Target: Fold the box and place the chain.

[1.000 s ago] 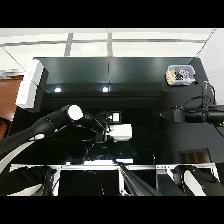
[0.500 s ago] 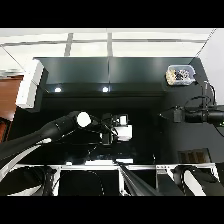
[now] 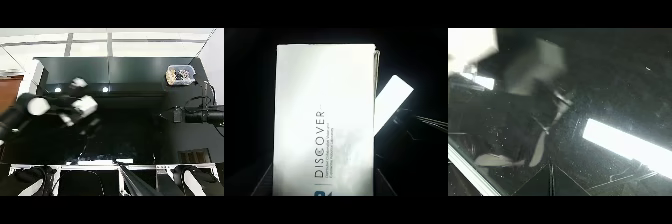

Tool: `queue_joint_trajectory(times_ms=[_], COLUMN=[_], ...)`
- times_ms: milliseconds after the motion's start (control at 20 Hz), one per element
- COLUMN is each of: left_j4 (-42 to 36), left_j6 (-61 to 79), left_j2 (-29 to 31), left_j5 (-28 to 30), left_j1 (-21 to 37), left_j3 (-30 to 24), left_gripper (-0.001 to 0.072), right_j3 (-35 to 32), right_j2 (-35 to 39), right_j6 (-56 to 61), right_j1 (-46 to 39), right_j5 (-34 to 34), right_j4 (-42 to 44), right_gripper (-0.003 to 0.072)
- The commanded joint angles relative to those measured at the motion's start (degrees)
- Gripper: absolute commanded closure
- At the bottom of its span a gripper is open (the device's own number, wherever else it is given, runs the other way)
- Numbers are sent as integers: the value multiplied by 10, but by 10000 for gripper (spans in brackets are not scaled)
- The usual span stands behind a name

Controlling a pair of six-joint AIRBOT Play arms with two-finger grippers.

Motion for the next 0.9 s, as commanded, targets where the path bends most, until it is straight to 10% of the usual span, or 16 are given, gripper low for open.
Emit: queue_joint_trajectory(times_ms=[0,250,850], left_j4=[56,2,-89], left_j6=[-119,-55,153], left_j2=[74,45,-58], left_j5=[-72,-17,45], left_j1=[239,520,607], left_j3=[-70,-129,-35], left_gripper=[366,364,363], right_j3=[0,0,0], right_j2=[0,0,0], right_j6=[0,0,17], right_j1=[0,0,0], right_j5=[-4,-22,-38], right_j4=[0,0,1], right_gripper=[674,674,674])
